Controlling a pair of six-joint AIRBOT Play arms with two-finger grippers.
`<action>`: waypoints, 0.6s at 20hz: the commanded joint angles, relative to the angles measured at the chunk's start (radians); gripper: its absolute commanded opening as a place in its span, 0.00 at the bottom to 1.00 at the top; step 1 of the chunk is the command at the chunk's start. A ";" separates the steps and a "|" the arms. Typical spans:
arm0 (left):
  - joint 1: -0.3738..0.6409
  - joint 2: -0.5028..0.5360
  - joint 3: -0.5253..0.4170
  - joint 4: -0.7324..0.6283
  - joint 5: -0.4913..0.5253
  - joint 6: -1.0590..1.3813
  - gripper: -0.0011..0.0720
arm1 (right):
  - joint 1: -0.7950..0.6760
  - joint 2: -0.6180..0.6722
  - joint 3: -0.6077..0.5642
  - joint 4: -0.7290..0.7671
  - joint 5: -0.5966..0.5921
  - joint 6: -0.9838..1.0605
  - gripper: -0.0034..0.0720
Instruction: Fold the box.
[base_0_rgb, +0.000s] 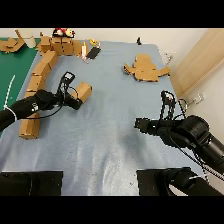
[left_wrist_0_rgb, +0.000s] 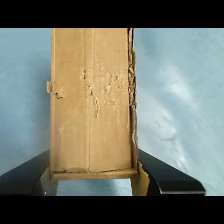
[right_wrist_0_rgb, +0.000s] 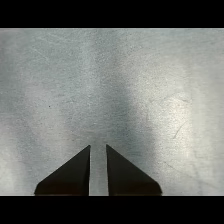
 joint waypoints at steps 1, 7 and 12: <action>0.064 -0.039 0.065 0.000 0.008 -0.031 0.62 | 0.000 0.000 0.001 -0.001 0.002 0.001 0.26; 0.195 -0.224 0.349 0.043 -0.086 -0.192 0.62 | 0.000 0.000 0.001 -0.023 0.004 0.024 0.26; 0.228 -0.324 0.533 0.301 -0.087 -0.377 0.62 | 0.000 0.000 0.001 -0.039 0.010 0.035 0.26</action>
